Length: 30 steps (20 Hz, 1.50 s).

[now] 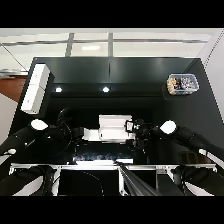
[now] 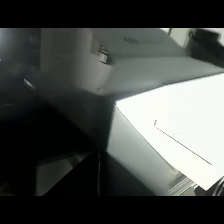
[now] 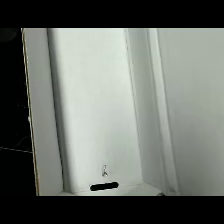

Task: Fold the box and place the chain.

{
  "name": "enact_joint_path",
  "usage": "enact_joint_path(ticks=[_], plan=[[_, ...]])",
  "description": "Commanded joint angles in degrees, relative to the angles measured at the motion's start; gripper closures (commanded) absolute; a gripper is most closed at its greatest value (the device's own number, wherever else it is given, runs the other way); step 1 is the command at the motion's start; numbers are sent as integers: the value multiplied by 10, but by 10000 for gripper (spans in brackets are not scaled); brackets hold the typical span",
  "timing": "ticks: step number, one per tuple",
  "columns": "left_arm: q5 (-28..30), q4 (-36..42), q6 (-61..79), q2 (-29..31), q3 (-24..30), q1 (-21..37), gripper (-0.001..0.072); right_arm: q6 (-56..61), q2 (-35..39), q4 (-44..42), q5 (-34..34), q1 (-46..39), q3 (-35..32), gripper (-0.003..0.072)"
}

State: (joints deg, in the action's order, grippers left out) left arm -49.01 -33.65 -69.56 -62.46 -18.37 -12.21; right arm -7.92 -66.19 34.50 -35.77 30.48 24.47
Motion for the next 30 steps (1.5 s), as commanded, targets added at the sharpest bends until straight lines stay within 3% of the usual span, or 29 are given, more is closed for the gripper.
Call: enact_joint_path(ticks=[1, 3, 4, 5, 8, 13, 17, 20, 23, 30], plan=[[-10, 14, 13, -4, -15, -19, 564, 0, 0, 0, 0, 0, 0, 260], [-38, 4, 20, -3, -36, -19, 190, 0, 0, 0, 0, 0, 0, 260], [-56, -9, 19, -3, -49, -19, 102, 0, 0, 0, 0, 1, 0, 260], [-74, -24, 19, -3, -63, -19, 76, 0, 0, 0, 0, 1, 0, 260], [-105, -35, 16, -3, -95, -20, 76, 0, 0, 0, 0, 0, 0, 260], [-98, -34, 16, -3, -122, -56, 76, 0, 0, 0, 0, 0, 0, 260], [-58, -34, 0, -3, -122, -103, 76, 0, 0, 0, 0, 0, 0, 260], [7, -43, -33, -3, -122, -155, 77, 0, 0, 0, 0, 0, 0, 260], [62, -101, -123, -3, -122, -198, 77, 0, 0, 0, 0, 0, 0, 260], [82, -141, -202, -4, -123, -211, 88, 0, 0, 0, 0, 1, 0, 260]])
